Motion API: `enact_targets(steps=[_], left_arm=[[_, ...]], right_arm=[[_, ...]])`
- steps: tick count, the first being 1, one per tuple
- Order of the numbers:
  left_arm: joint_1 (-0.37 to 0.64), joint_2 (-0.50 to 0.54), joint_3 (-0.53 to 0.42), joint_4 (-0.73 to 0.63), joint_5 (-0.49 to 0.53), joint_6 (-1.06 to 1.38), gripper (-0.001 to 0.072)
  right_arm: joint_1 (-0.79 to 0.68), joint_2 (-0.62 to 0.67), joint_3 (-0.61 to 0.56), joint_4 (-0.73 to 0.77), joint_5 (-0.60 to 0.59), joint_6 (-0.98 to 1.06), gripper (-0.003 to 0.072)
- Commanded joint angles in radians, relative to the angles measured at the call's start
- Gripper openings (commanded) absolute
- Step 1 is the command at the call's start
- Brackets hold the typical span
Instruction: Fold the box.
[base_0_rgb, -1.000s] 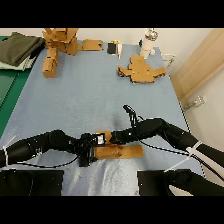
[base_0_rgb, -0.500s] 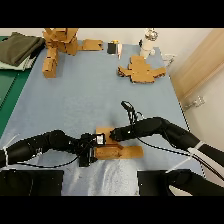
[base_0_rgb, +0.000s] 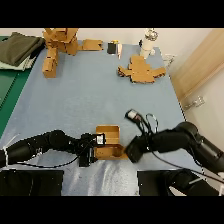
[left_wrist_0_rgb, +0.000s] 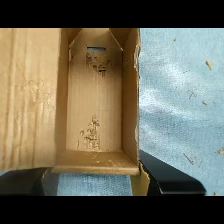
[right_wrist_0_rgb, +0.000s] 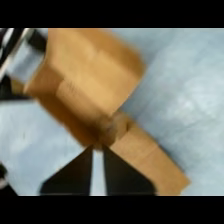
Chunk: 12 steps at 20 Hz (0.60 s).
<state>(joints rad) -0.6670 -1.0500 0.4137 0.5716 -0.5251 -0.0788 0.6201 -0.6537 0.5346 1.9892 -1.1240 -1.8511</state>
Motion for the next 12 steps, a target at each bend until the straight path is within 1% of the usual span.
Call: enact_targets(steps=[1,3,5,6,8,12], left_arm=[[0.0,0.001,0.0,0.0,0.0,0.0,0.0521],[0.0,0.001,0.0,0.0,0.0,0.0,0.0521],[0.0,0.001,0.0,0.0,-0.002,0.0,0.0521],[0.0,0.001,0.0,0.0,-0.001,0.0,0.0521],[0.0,0.001,0.0,0.0,0.0,0.0,0.0521],[0.0,0.001,0.0,0.0,-0.001,0.0,0.0521]], right_arm=[[0.068,0.072,-0.106,-0.055,-0.048,-0.303,0.0504],[0.072,0.033,-0.135,-0.156,0.092,-0.39,0.0505],[0.072,-0.031,-0.128,-0.201,0.194,-0.394,0.0505],[0.074,-0.062,-0.119,-0.195,0.214,-0.404,0.0505],[0.074,-0.123,-0.094,-0.159,0.219,-0.482,0.0505],[0.074,-0.137,-0.072,-0.047,0.236,-0.637,0.0505]])
